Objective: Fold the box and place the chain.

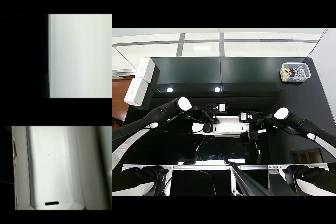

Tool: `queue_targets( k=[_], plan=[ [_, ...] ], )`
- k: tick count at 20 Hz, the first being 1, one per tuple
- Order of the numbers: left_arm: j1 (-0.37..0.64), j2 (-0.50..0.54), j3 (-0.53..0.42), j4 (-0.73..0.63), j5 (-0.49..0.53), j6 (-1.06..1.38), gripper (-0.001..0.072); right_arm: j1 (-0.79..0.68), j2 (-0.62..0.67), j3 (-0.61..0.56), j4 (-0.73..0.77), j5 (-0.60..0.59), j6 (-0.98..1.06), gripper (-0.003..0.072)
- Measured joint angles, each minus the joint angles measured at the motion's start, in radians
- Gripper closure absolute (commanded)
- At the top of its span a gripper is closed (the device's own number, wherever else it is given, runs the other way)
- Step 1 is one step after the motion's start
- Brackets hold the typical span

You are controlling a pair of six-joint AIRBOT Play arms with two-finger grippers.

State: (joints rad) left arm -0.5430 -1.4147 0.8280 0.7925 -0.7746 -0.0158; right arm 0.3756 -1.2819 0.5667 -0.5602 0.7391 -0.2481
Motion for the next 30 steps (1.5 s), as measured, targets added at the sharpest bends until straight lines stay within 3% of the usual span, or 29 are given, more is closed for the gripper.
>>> queue_targets(
  k=[2, 3, 4, 5, 6, 8, 9, 12, 15, 16, 17, 18, 21, 23, 25, 27, 30],
  plan=[
    [0.0, 0.0, 0.0, 0.0, 0.0, 0.0, 0.0683, 0.0, 0.0, 0.0, 0.0, 0.0, 0.002, 0.0212],
    [0.0, 0.0, 0.002, 0.0, 0.0, 0.0, 0.0679, 0.0, 0.0, 0.0, 0.0, 0.0, 0.002, 0.0213],
    [0.0, 0.0, 0.005, 0.004, 0.001, -0.003, 0.0594, 0.0, 0.0, 0.0, 0.0, 0.0, 0.003, 0.0213],
    [0.0, 0.001, 0.01, 0.011, 0.005, -0.006, 0.0388, 0.0, 0.0, 0.0, 0.0, -0.002, 0.002, 0.0213],
    [0.001, 0.003, 0.014, 0.011, 0.004, -0.01, 0.0245, 0.0, 0.0, 0.0, 0.0, -0.002, 0.002, 0.0213],
    [0.005, 0.017, 0.025, 0.013, 0.003, -0.029, 0.0071, 0.0, 0.0, 0.0, 0.0, -0.003, 0.002, 0.0213],
    [0.011, 0.031, 0.034, 0.015, -0.004, -0.06, 0.0061, 0.0, 0.0, 0.0, -0.001, -0.003, 0.002, 0.0213],
    [0.046, 0.094, 0.071, 0.066, -0.086, -0.185, 0.0091, 0.0, 0.0, 0.0, -0.001, -0.003, 0.002, 0.0213],
    [0.116, 0.168, 0.097, 0.164, -0.291, -0.368, 0.01, 0.0, 0.0, 0.0, -0.001, -0.003, 0.002, 0.0215],
    [0.145, 0.183, 0.101, 0.192, -0.37, -0.431, 0.0305, 0.0, 0.0, 0.0, -0.001, -0.002, 0.002, 0.0218],
    [0.176, 0.192, 0.103, 0.212, -0.449, -0.498, 0.0671, 0.0, 0.0, 0.0, -0.001, -0.002, 0.002, 0.0366],
    [0.21, 0.198, 0.1, 0.221, -0.515, -0.57, 0.0684, 0.0, 0.0, 0.0, -0.001, -0.002, 0.002, 0.0462],
    [0.278, 0.204, 0.041, 0.108, -0.628, -0.697, 0.0685, 0.0, 0.0, 0.0, -0.001, -0.001, 0.001, 0.0459],
    [0.285, 0.204, -0.023, -0.029, -0.612, -0.697, 0.0685, 0.0, 0.0, 0.0, -0.001, 0.0, 0.001, 0.046],
    [0.267, 0.201, -0.072, -0.182, -0.526, -0.65, 0.0685, 0.0, 0.0, 0.0, -0.001, 0.0, 0.001, 0.046],
    [0.235, 0.196, -0.097, -0.311, -0.398, -0.594, 0.0685, 0.0, 0.0, 0.0, -0.002, 0.0, 0.001, 0.046],
    [0.183, 0.188, -0.103, -0.367, -0.15, -0.561, 0.0685, 0.0, 0.0, 0.0, -0.002, 0.0, 0.001, 0.046]
  ],
)
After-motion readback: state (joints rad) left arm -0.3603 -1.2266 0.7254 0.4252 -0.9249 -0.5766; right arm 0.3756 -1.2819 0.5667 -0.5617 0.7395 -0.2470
